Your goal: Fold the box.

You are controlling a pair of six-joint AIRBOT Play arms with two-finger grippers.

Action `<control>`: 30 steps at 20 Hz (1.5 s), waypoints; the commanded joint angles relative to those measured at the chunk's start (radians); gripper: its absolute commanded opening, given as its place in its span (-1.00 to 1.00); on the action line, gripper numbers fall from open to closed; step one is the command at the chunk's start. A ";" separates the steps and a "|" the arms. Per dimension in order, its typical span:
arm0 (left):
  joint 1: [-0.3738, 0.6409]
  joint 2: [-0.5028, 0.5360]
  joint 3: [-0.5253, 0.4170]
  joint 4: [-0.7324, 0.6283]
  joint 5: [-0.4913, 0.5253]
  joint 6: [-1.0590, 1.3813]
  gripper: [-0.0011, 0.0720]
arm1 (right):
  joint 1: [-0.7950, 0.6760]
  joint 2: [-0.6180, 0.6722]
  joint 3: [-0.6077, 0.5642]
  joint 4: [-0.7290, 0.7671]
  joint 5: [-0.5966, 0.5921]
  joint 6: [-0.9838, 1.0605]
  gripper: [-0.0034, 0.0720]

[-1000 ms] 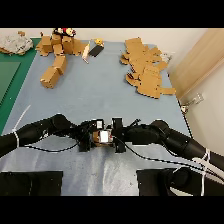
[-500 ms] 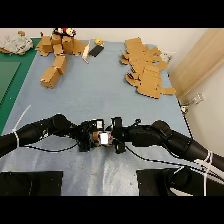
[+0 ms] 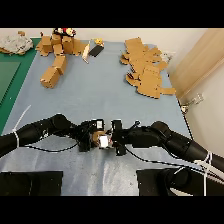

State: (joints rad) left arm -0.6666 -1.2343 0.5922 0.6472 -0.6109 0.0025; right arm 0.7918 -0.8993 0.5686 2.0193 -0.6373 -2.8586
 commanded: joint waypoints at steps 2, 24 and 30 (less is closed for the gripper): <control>-0.001 0.000 0.001 0.000 0.000 0.000 0.29 | 0.002 -0.008 -0.001 0.005 -0.037 0.024 -0.33; -0.001 0.000 0.001 0.000 0.000 0.000 0.29 | -0.040 0.194 -0.292 0.546 0.176 1.203 -0.90; -0.001 0.000 0.001 0.000 0.000 0.000 0.29 | -0.029 0.193 -0.294 0.550 0.323 1.259 -0.90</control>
